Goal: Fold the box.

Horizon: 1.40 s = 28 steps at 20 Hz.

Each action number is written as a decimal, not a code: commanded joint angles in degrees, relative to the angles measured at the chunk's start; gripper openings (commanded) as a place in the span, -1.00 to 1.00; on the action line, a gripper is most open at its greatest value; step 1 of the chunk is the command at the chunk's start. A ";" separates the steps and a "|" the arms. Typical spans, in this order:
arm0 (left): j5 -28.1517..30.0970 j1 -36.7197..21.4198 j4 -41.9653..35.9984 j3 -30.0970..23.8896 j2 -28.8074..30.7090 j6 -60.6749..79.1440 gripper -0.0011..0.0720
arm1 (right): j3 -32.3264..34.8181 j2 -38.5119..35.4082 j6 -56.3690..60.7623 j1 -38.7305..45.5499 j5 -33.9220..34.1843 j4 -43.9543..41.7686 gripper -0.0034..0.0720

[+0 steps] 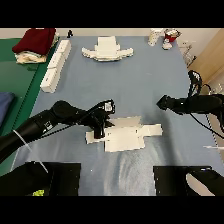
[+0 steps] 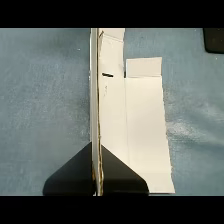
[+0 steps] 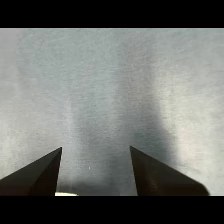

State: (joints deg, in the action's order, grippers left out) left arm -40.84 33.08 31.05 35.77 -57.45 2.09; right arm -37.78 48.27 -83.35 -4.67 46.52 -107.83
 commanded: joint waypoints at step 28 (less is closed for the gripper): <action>-13.22 -0.92 1.53 2.43 -10.45 -3.19 -0.94 | 0.02 0.00 0.00 0.04 4.50 -0.70 0.81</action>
State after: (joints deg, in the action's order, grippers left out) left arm -53.74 32.12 31.94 38.22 -67.66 -1.19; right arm -37.78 48.27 -83.35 -4.67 49.89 -108.51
